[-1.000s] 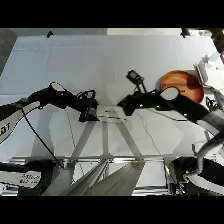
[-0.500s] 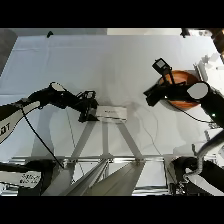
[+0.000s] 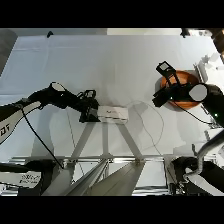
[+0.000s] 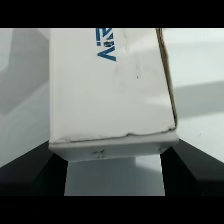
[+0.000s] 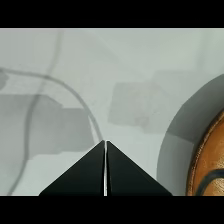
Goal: Fold the box and place the chain.
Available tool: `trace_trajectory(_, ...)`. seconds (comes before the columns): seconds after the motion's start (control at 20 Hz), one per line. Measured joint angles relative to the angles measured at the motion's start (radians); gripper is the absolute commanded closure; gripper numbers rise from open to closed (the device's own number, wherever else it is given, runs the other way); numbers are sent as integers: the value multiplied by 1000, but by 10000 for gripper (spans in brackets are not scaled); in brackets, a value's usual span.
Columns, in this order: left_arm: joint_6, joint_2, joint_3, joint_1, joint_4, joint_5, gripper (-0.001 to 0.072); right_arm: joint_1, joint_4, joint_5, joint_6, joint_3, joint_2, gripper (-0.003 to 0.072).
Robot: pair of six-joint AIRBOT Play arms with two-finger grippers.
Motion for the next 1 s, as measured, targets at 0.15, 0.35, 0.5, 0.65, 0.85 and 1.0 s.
trace_trajectory(0.15, -100, 47, 0, -1, 24, -8, 705, 0, 10, 0, 6, 0, 0, 670)
trace_trajectory(0.35, -310, 197, 0, -1, 154, -17, 705, 0, 29, 0, 8, 0, 0, 670)
trace_trajectory(0.5, -541, 352, 0, -2, 340, -19, 706, 0, 34, 0, 9, 0, 0, 670)
trace_trajectory(0.65, -762, 506, 0, -1, 547, -24, 709, 0, 37, -1, 9, 0, 0, 670)
trace_trajectory(0.85, -934, 670, 0, 25, 709, -4, 709, 0, 38, -2, 9, 0, 0, 670)
trace_trajectory(1.0, -1059, 764, 0, 84, 811, 35, 708, 0, 38, -2, 9, 0, 0, 670)
